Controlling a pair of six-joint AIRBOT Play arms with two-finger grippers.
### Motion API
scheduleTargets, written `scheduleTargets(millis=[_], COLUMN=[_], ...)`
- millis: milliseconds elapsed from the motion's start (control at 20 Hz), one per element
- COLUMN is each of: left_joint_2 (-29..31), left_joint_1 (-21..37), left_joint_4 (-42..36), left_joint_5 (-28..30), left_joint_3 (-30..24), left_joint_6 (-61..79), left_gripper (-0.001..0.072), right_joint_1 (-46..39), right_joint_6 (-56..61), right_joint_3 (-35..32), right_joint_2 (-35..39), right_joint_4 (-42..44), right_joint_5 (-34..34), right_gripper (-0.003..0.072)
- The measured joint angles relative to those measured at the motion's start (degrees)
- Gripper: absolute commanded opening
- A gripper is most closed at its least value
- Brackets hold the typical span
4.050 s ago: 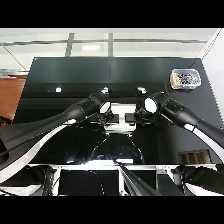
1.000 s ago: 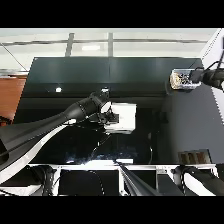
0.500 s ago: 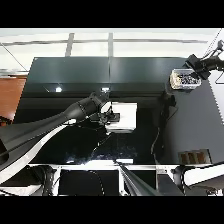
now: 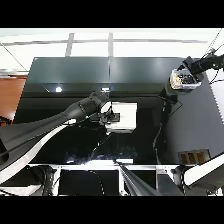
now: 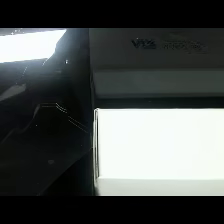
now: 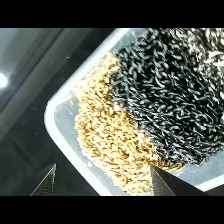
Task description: Fold the box and place the chain.
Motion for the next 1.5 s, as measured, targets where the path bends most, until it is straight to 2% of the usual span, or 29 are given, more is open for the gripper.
scheduleTargets(millis=[200,300,500,550,600,750,800,850,900,1250,1500], left_joint_2=[0.0,0.0,0.0,0.0,0.0,0.0,0.0,0.0,0.0,0.0,0.0], left_joint_1=[0.0,0.0,0.0,0.0,0.0,-0.02,0.0,0.0,0.0,0.02,0.02], left_joint_4=[0.0,0.0,0.0,-0.02,-0.02,-0.11,-0.17,-0.17,-0.17,-0.17,-0.17], left_joint_5=[0.02,0.02,0.04,0.04,0.02,0.02,0.04,0.02,0.02,0.02,0.02], left_joint_3=[0.0,0.0,0.0,0.0,0.0,0.0,0.0,0.0,0.0,0.0,0.0], left_joint_6=[-0.02,-0.02,0.0,-0.02,-0.02,0.0,-0.02,-0.02,-0.02,0.0,-0.02], left_gripper=[0.0032,0.0032,0.0032,0.0032,0.0032,0.0032,0.0032,0.0032,0.0032,0.0032,0.0032], right_joint_1=[-0.07,-0.07,-0.07,-0.02,-0.02,0.15,0.17,0.13,-0.02,-2.32,-3.28], right_joint_6=[1.2,1.57,2.1,2.25,2.27,2.45,2.4,2.08,1.18,-8.17,-17.53], right_joint_3=[0.31,0.35,0.35,0.35,0.35,0.37,0.37,0.35,0.35,2.47,4.48], right_joint_2=[-1.66,-2.43,-3.41,-3.58,-3.8,-4.28,-4.48,-4.63,-4.76,-2.71,4.7], right_joint_4=[0.24,0.42,0.79,0.94,1.07,1.77,2.27,2.91,4.0,9.88,13.7], right_joint_5=[1.81,1.55,0.42,0.11,-0.09,-0.5,-0.55,-0.59,-0.57,3.54,4.94], right_gripper=[0.0695,0.0582,0.058,0.0516,0.0485,0.0451,0.0218,0.0051,0.0023,0.0022,0.0022])
